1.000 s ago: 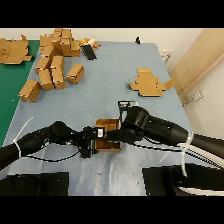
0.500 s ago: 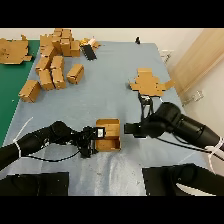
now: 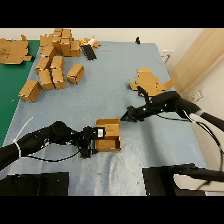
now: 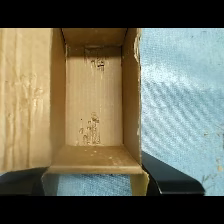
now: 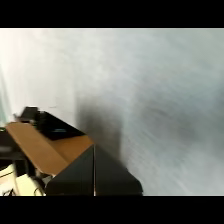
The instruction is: Fold the box.
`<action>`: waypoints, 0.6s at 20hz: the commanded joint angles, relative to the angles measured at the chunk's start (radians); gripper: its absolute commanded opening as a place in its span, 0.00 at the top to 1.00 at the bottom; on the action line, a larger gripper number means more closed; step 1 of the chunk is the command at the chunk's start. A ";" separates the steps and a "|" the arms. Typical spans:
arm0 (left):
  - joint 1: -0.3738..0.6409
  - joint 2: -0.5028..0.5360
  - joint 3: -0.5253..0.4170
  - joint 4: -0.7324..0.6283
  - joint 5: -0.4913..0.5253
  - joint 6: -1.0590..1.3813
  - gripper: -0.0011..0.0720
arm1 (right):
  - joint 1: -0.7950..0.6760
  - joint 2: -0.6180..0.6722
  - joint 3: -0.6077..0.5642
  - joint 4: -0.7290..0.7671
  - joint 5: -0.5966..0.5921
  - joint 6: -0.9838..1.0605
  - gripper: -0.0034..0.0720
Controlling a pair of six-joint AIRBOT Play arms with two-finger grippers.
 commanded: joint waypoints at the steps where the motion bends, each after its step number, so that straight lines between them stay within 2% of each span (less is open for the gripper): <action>1: 0.000 0.000 0.000 0.000 0.001 0.000 0.39 | 0.024 -0.154 0.126 0.146 -0.163 -0.188 0.95; 8: 0.000 0.000 0.000 0.000 0.000 0.000 0.39 | 0.146 -0.159 0.145 0.139 -0.266 -0.272 0.95; 12: 0.000 0.000 0.000 0.000 0.000 0.000 0.39 | 0.209 -0.078 0.046 0.121 -0.183 -0.339 0.95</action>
